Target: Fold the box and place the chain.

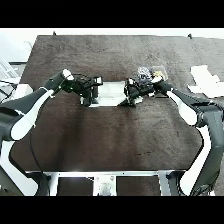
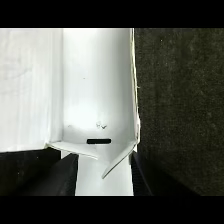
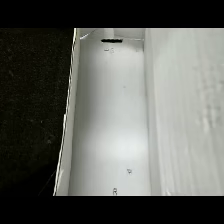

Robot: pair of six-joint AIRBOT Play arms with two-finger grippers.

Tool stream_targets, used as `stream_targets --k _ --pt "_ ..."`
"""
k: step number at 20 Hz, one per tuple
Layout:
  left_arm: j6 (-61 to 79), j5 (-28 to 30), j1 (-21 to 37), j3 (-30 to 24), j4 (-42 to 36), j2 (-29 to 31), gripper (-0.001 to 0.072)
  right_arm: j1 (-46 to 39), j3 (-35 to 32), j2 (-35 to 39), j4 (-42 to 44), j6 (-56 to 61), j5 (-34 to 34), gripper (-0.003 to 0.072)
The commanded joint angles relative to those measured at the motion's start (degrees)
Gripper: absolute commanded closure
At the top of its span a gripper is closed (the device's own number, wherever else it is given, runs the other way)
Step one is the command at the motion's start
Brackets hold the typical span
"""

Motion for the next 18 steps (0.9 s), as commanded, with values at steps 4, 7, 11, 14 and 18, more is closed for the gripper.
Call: stream_targets --k 4,7,11,14,18 --pt "1.73 -0.13 0.04 -0.02 2.1 -0.02 0.0329 0.07 -0.02 0.0 -0.02 0.02 0.15 0.0249" --pt "2.49 -0.02 0.04 -0.02 2.8 -0.02 0.033 0.07 -0.02 0.0 -0.02 0.02 0.17 0.0249" --pt "3.39 1.14 0.04 -0.02 1.6 -0.02 0.0331 0.07 -0.02 0.0 -0.02 0.02 0.17 0.0249" --pt "6.25 1.03 0.02 -0.02 -2.29 -0.02 0.0358 0.07 -0.02 0.0 -0.02 0.04 0.15 0.0249" --pt "6.29 1.53 -0.63 -0.04 -2.78 -0.02 0.0359 0.07 -0.02 0.0 -0.02 0.02 0.17 0.0248"
